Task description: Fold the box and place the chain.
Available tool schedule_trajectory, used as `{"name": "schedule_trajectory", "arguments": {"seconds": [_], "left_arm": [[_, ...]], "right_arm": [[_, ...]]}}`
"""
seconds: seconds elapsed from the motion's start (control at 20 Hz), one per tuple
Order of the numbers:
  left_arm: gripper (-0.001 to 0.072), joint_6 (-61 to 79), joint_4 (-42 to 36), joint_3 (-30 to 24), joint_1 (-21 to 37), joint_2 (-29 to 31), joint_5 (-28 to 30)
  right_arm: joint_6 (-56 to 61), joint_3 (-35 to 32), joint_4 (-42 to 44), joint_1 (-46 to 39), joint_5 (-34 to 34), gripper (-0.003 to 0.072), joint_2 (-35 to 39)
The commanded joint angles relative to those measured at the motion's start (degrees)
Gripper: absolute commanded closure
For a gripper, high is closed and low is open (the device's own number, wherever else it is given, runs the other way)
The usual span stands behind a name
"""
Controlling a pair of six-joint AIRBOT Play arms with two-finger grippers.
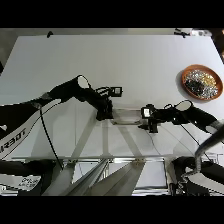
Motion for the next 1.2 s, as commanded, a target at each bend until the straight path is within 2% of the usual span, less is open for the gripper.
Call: {"name": "schedule_trajectory", "arguments": {"seconds": [0.0,0.05,0.1,0.2,0.25,0.4,0.5,0.65,0.8,1.05,1.15], "left_arm": [[0.0359,-7.21,5.86,0.07,3.65,3.82,-8.37],[0.0482,-9.73,6.03,0.07,5.11,5.27,-11.54],[0.0698,-10.88,5.73,0.07,6.64,6.97,-16.24],[0.0709,-13.18,4.17,0.07,8.41,9.99,-22.82],[0.071,-13.53,3.74,0.07,8.46,11.37,-23.8],[0.0709,-12.48,-1.2,0.04,5.55,12.76,-22.75],[0.0709,-9.84,-4.17,0.04,1.01,12.46,-19.85],[0.0708,-7.91,-5.51,0.04,-6.93,11.28,-12.11],[0.0708,-7.89,-5.95,0.04,-11.45,9.79,-0.24],[0.0708,-17.31,-6.45,0.04,-9.9,8.87,26.62],[0.0708,-22.99,-6.47,0.04,-8.11,8.22,33.4]], "right_arm": [[0.07,0.0,0.0,0.0,0.09,0.0283,0.04],[0.07,0.0,0.0,0.0,0.09,0.0283,0.04],[0.07,0.0,0.0,0.0,0.09,0.0283,0.04],[0.07,0.0,0.0,0.0,0.09,0.0283,0.04],[0.07,0.0,0.0,0.0,0.09,0.0283,0.04],[0.07,0.0,0.0,0.0,0.09,0.0283,0.04],[0.07,0.0,0.0,0.0,0.09,0.0283,0.04],[0.07,0.0,0.0,0.0,0.09,0.0283,0.04],[0.07,0.0,0.0,0.0,0.09,0.0283,0.04],[0.07,0.0,0.0,0.0,0.09,0.0283,0.04],[0.07,0.0,0.0,0.0,0.09,0.0283,0.04]]}}
